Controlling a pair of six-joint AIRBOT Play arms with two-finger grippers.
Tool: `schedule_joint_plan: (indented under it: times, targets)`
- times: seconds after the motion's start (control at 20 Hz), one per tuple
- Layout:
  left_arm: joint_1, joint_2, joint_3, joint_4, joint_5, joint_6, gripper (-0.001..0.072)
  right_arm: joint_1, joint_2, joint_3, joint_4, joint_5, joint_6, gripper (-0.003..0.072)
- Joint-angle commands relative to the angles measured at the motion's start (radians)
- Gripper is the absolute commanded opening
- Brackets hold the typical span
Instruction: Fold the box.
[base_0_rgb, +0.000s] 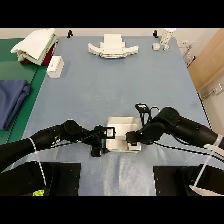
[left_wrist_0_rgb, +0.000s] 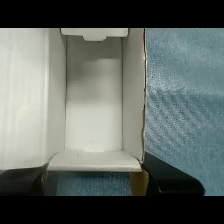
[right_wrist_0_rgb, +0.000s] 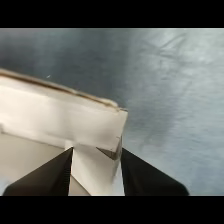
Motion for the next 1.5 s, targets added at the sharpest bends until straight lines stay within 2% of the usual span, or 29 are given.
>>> schedule_joint_plan:
  times: [0.0,0.2,0.25,0.3,0.35,0.45,0.5,0.65,0.7,0.75,0.8,0.85,1.0,1.25,1.3,1.45]
  targets:
    - [0.000,0.000,0.000,0.000,0.000,0.000,0.0473,0.106,-0.107,0.107,-0.178,-0.128,0.220,0.0432]
    - [0.000,0.000,0.000,0.000,0.000,0.000,0.0473,0.132,-0.167,0.120,-0.172,-0.131,0.271,0.0417]
    - [0.000,0.000,0.000,0.000,0.000,0.000,0.0473,0.132,-0.168,0.120,-0.172,-0.131,0.271,0.0337]
    - [0.000,0.000,0.000,0.000,0.000,0.000,0.0473,0.132,-0.167,0.120,-0.174,-0.130,0.271,0.0288]
    - [0.000,0.000,0.000,0.000,0.000,0.000,0.0473,0.132,-0.168,0.120,-0.174,-0.131,0.271,0.0277]
    - [0.000,0.000,0.000,0.000,0.000,0.000,0.0473,0.132,-0.168,0.120,-0.174,-0.132,0.270,0.0044]
    - [0.000,0.000,0.000,0.000,0.000,0.000,0.0473,0.132,-0.168,0.120,-0.175,-0.132,0.270,0.0002]
    - [0.000,0.000,0.000,0.000,0.000,0.000,0.0473,0.132,-0.168,0.120,-0.181,-0.131,0.270,0.0001]
    - [0.000,0.000,0.000,0.000,0.000,0.000,0.0473,0.132,-0.167,0.120,-0.185,-0.129,0.270,0.0011]
    - [0.000,0.000,0.000,0.000,0.000,0.000,0.0473,0.132,-0.166,0.120,-0.185,-0.130,0.270,0.0218]
    - [0.000,0.000,0.000,0.000,0.000,0.000,0.0473,0.132,-0.163,0.122,-0.185,-0.136,0.269,0.0493]
    - [0.000,0.000,0.000,0.000,0.000,0.000,0.0473,0.132,-0.159,0.127,-0.185,-0.148,0.262,0.0533]
    - [0.000,0.000,0.000,0.000,0.000,0.000,0.0473,0.130,-0.122,0.151,-0.209,-0.215,0.259,0.0533]
    - [0.000,0.000,0.000,0.000,0.000,0.000,0.0473,0.113,-0.008,0.225,-0.358,-0.384,0.259,0.0532]
    - [0.000,0.000,0.000,0.000,0.000,0.000,0.0473,0.097,0.021,0.226,-0.364,-0.380,0.241,0.0501]
    - [0.000,0.000,0.000,0.000,0.000,0.000,0.0473,-0.032,0.037,0.225,-0.383,-0.377,0.131,0.0128]
